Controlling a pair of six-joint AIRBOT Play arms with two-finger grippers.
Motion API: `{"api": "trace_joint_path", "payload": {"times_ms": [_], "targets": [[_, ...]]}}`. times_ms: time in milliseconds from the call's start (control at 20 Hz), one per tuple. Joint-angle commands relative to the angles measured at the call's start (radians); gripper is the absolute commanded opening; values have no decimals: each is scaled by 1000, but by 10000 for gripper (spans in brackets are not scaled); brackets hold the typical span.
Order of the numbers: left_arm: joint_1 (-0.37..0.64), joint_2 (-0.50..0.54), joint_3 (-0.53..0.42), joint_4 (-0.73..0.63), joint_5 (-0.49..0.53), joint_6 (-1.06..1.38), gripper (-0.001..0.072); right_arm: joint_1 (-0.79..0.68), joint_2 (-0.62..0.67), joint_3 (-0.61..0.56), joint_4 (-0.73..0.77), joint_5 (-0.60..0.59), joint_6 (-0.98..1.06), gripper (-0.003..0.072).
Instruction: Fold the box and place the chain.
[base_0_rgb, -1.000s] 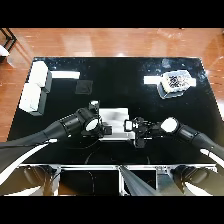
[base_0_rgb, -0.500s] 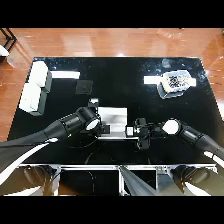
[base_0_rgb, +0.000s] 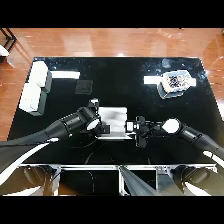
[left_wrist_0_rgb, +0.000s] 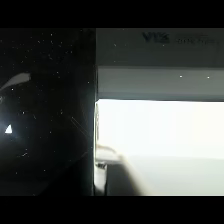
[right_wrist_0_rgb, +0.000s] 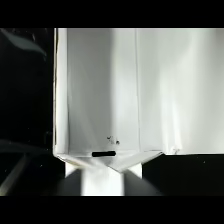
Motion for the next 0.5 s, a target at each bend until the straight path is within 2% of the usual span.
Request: {"api": "trace_joint_path", "payload": {"times_ms": [0,450], "targets": [[0,-1,0,0,0,0,19,3,-8,1,61,-5,13,185],[0,-2,0,0,-1,0,19,73,-72,1,169,-121,34,188]]}}
